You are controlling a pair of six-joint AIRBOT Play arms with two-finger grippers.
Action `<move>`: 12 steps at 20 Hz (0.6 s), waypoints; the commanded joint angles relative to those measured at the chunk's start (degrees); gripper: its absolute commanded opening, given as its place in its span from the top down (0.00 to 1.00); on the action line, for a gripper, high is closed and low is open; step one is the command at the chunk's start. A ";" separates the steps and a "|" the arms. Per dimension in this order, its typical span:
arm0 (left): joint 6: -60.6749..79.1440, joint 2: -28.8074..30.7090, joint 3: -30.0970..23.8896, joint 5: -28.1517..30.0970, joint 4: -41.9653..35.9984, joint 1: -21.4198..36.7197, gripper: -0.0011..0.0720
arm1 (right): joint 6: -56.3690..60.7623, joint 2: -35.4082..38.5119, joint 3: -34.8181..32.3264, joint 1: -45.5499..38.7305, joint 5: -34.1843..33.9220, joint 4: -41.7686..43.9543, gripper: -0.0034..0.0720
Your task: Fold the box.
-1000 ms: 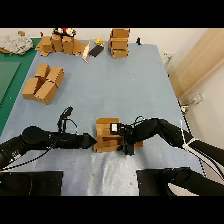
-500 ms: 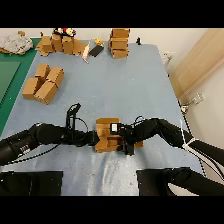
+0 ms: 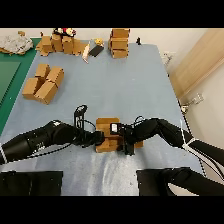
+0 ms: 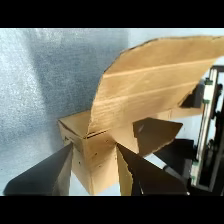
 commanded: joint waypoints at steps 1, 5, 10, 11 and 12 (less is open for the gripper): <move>-5.97 -1.49 0.33 -0.61 4.28 -1.14 0.40 | 0.11 -0.02 0.00 0.04 0.00 0.04 0.37; -10.69 -3.19 0.98 -2.21 7.54 -1.73 0.40 | 0.11 -0.02 0.00 0.04 0.00 0.04 0.37; -15.26 -5.03 5.29 -7.50 14.21 -2.05 0.40 | 0.11 -0.02 0.00 0.04 0.00 0.02 0.37; -16.61 -5.05 5.84 -7.72 15.28 -2.45 0.40 | 0.11 -0.02 0.00 0.04 0.00 0.02 0.37; -18.08 -5.09 6.34 -7.50 16.37 -2.89 0.40 | 0.11 -0.02 0.00 0.04 0.00 0.02 0.37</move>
